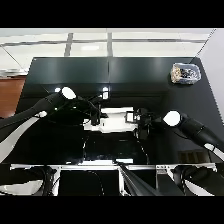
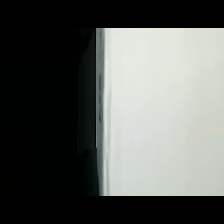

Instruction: Fold the box and place the chain.

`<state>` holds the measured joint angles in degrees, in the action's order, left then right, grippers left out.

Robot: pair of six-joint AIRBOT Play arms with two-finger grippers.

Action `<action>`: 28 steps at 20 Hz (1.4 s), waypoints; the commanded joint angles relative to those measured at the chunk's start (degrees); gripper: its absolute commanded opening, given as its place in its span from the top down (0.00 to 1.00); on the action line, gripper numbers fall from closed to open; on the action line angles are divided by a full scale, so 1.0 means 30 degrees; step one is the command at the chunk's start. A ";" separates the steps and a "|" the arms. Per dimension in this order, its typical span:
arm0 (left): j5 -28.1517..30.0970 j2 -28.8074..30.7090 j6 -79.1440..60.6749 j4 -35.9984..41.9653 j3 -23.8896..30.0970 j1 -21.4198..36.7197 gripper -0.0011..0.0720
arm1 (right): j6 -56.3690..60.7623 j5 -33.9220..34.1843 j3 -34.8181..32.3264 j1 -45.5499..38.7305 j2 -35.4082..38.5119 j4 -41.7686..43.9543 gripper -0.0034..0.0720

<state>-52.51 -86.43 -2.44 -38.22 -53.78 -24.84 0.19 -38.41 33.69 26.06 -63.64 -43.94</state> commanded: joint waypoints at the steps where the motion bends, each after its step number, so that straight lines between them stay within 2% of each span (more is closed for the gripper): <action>1: 0.0000 -0.0007 -0.0051 -0.0029 0.0007 -0.0007 0.95 | -0.0539 -0.0102 0.0896 -0.0576 0.0036 0.0153 0.03; 8: -0.0051 0.0000 -0.0051 -0.0029 0.0007 -0.0007 0.95 | -0.0707 0.0000 0.1005 -0.0940 0.0051 0.0328 0.03; 15: -0.0036 0.0000 -0.0058 -0.0029 0.0000 -0.0007 0.95 | -0.2149 -0.0663 0.1005 -0.2062 -0.0124 0.2135 0.03; 18: -0.0036 0.0000 -0.0051 -0.0029 0.0000 -0.0007 0.95 | -0.4699 -0.1880 0.1005 -0.2062 -0.0831 0.4044 0.03; 28: -0.0036 0.0000 -0.0051 -0.0029 0.0000 -0.0007 0.95 | -0.6237 -0.2113 0.1005 -0.2011 -0.3723 0.4131 0.03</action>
<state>-52.88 -86.46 -2.70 -38.26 -53.78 -24.84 -16.99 -44.49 36.69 19.99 -72.73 -31.86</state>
